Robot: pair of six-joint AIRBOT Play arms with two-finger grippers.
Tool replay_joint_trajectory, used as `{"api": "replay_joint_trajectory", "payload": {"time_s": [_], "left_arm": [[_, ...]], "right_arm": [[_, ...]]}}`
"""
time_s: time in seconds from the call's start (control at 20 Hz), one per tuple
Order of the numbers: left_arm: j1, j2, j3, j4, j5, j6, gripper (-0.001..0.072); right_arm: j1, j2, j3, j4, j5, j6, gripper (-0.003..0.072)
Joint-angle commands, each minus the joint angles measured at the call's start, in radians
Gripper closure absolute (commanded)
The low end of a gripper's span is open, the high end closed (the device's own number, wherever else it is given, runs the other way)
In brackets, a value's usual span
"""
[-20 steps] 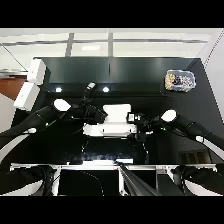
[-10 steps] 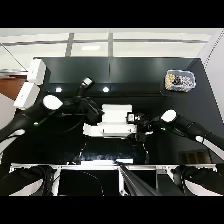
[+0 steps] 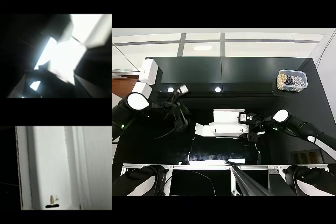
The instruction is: Fold the box and place the chain.
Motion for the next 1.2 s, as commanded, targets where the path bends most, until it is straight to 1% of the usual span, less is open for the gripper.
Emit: {"api": "replay_joint_trajectory", "payload": {"time_s": [0.0,0.15,0.25,0.35,0.5,0.75,0.8,0.85,0.95,1.0,1.15], "left_arm": [[-0.021,-0.002,-0.043,-0.08,-0.03,0.283,0.0004],[-0.113,-0.026,-0.056,-0.131,0.101,0.366,0.0004],[-0.187,-0.043,-0.056,-0.13,0.19,0.383,0.0009],[-0.234,-0.072,-0.057,-0.131,0.267,0.383,0.0012],[-0.258,-0.144,-0.057,-0.131,0.267,0.379,0.0012],[-0.277,-0.197,-0.057,-0.191,0.262,0.379,0.0013],[-0.283,-0.204,-0.057,-0.194,0.263,0.379,0.0037],[-0.285,-0.207,-0.057,-0.194,0.262,0.379,0.0084],[-0.288,-0.207,-0.056,-0.194,0.262,0.378,0.032],[-0.289,-0.207,-0.056,-0.193,0.264,0.379,0.0372],[-0.288,-0.207,-0.056,-0.188,0.273,0.379,0.0378]], "right_arm": [[0.001,0.0,0.0,0.0,0.0,0.0,0.0212],[0.001,0.0,0.0,0.003,0.001,0.0,0.0212],[0.001,0.0,0.0,0.003,0.0,0.0,0.0212],[0.001,0.0,0.0,0.003,0.0,0.0,0.0212],[0.001,0.0,0.0,0.003,0.0,0.0,0.0212],[0.001,0.0,0.0,0.003,0.0,0.0,0.0212],[0.001,0.0,0.0,0.003,0.0,0.0,0.0212],[0.001,0.0,0.0,0.003,0.0,0.0,0.0212],[0.001,0.0,0.0,0.003,0.0,0.0,0.0212],[0.001,0.0,0.0,0.003,0.0,0.0,0.0212],[0.001,0.0,0.0,0.003,0.0,0.0,0.0212]]}}
